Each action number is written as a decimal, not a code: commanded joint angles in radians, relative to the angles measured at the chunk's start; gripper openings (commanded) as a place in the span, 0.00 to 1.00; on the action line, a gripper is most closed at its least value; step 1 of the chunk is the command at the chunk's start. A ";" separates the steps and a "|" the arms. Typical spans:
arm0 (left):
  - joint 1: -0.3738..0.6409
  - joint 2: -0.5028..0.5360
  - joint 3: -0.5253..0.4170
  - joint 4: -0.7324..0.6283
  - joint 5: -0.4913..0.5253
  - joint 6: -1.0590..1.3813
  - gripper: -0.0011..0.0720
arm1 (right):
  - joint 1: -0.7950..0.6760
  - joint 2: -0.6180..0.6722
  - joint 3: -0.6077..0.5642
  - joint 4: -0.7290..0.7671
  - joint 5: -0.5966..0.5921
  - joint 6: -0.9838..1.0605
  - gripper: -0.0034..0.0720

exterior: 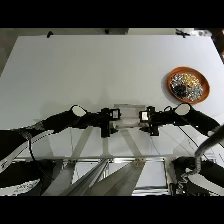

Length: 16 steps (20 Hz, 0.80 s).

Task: Fold the box and place the chain.

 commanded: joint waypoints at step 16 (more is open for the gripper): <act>-0.001 -0.001 0.000 -0.003 0.012 -0.006 0.28 | 0.001 0.000 -0.001 0.050 0.008 0.001 0.58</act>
